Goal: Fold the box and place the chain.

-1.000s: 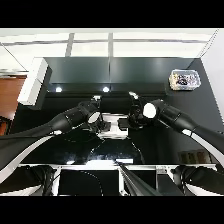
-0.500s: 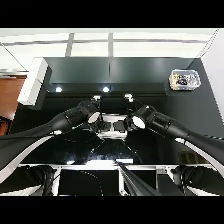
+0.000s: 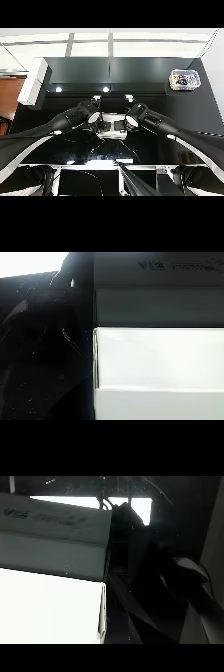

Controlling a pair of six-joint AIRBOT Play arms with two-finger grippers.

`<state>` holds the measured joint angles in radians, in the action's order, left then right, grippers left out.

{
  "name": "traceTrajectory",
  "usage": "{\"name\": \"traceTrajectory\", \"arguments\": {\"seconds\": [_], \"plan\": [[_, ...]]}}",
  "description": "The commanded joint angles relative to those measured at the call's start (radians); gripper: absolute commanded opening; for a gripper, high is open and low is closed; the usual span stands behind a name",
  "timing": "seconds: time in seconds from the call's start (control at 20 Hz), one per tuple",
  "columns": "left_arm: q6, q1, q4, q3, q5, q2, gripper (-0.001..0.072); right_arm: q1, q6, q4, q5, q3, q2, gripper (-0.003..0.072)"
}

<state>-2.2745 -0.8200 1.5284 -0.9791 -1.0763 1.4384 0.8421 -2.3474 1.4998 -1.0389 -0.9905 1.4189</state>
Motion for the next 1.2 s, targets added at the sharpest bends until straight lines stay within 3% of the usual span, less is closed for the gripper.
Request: {"name": "traceTrajectory", "arguments": {"seconds": [0.0, 0.3, 0.55, 0.6, 0.65, 0.75, 1.0, 1.1, 1.15], "plan": [[0.0, 0.0, 0.0, -0.001, 0.0, 0.0, 0.0026, 0.002, -0.016, -0.007, -0.009, -0.005, 0.012, 0.0351], [0.0, 0.0, 0.0, -0.001, 0.001, 0.0, 0.0026, 0.002, -0.032, -0.007, 0.0, -0.005, 0.014, 0.0262], [0.0, 0.0, 0.0, -0.001, 0.001, 0.0, 0.0026, 0.002, -0.069, -0.007, 0.0, -0.005, 0.023, 0.0262], [0.0, 0.0, 0.0, -0.001, 0.001, 0.0, 0.0026, 0.002, -0.069, -0.007, -0.001, -0.005, 0.024, 0.0229], [0.0, 0.0, 0.0, -0.001, 0.001, 0.0, 0.0026, 0.002, -0.068, -0.006, 0.0, -0.005, 0.024, 0.0116], [0.0, 0.0, 0.0, -0.001, 0.001, 0.0, 0.0026, 0.002, -0.064, -0.006, 0.004, -0.011, 0.025, 0.0015], [0.0, 0.0, 0.0, -0.001, 0.001, 0.0, 0.0026, 0.002, -0.06, -0.003, 0.007, -0.019, 0.024, 0.0017], [0.0, 0.0, 0.0, -0.001, 0.001, 0.0, 0.0026, 0.002, -0.056, -0.005, 0.007, -0.019, 0.024, 0.0174], [0.0, 0.0, 0.0, -0.001, 0.001, 0.0, 0.0026, 0.001, -0.056, -0.006, 0.007, -0.019, 0.024, 0.0173]]}}
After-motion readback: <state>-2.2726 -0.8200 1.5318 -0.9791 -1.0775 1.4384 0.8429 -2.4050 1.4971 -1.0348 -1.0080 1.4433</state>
